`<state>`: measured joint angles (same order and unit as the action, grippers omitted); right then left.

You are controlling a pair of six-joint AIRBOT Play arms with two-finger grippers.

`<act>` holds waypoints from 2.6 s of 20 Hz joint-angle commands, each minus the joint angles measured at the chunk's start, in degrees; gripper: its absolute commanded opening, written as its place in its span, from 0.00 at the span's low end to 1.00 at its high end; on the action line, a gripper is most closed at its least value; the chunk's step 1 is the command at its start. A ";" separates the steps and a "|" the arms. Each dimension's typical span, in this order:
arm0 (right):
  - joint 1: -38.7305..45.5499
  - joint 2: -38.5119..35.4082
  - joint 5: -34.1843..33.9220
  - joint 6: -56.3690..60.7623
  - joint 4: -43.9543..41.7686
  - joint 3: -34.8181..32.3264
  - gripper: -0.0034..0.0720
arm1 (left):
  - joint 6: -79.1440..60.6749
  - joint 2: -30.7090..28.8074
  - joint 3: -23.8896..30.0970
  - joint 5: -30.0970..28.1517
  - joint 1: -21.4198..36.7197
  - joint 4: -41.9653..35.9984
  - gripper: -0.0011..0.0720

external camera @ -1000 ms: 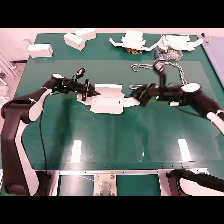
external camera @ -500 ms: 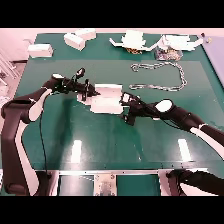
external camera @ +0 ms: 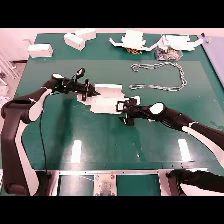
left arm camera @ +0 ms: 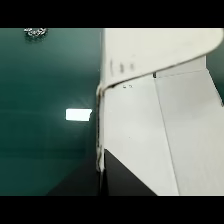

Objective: Fold the box and place the chain.

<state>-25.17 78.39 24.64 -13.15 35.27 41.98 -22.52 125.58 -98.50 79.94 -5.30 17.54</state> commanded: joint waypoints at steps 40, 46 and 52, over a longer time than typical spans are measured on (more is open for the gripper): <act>13.09 10.08 15.15 -9.44 -11.45 15.08 0.96 | 0.17 -0.02 -0.02 0.13 0.00 0.04 0.04; 14.67 13.68 22.49 -10.08 -12.66 20.20 0.96 | 0.20 -0.02 0.00 0.22 -0.02 0.04 0.04; 16.28 18.03 27.96 -10.03 -12.59 24.13 0.96 | 0.20 -0.02 0.00 0.39 -0.02 0.04 0.04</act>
<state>-9.80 94.52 49.52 -23.11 22.79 64.29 -22.35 125.58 -98.50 80.20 -5.30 17.63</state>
